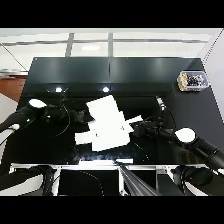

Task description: Fold the box and place the chain.

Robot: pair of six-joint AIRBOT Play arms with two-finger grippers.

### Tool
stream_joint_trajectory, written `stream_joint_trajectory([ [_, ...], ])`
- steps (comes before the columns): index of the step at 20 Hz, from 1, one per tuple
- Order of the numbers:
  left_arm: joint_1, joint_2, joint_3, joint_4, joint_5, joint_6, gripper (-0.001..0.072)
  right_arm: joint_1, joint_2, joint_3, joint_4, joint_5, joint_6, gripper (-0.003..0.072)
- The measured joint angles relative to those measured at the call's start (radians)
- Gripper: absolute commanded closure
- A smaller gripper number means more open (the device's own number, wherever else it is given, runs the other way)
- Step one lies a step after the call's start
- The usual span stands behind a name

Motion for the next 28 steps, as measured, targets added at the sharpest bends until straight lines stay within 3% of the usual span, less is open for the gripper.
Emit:
stream_joint_trajectory([
  [7,-0.034,-0.171,0.043,-0.117,-0.172,0.304,0.0022,0.0,0.0,0.0,0.0,0.004,0.002,0.0647],
  [18,-0.056,-0.205,0.051,-0.134,-0.251,0.473,0.0041,0.0,0.0,0.0,0.0,0.005,0.002,0.0647],
  [19,-0.056,-0.205,0.051,-0.132,-0.255,0.478,0.0133,0.0,0.0,0.0,0.0,0.005,0.002,0.0647],
  [21,-0.056,-0.205,0.051,-0.127,-0.257,0.481,0.0162,0.0,0.0,0.0,0.0,0.005,0.002,0.0647],
  [22,-0.056,-0.205,0.051,-0.127,-0.26,0.483,0.024,0.0,0.0,0.0,0.0,0.005,0.002,0.0647],
  [24,-0.056,-0.205,0.051,-0.124,-0.261,0.488,0.0256,0.0,0.0,0.0,0.0,0.005,0.002,0.0647],
  [26,-0.056,-0.205,0.051,-0.109,-0.269,0.492,0.0316,0.0,0.0,0.0,0.0,0.005,0.002,0.0647],
  [28,-0.056,-0.205,0.052,-0.076,-0.275,0.494,0.0469,0.0,0.0,0.0,0.0,0.005,0.002,0.0647],
])
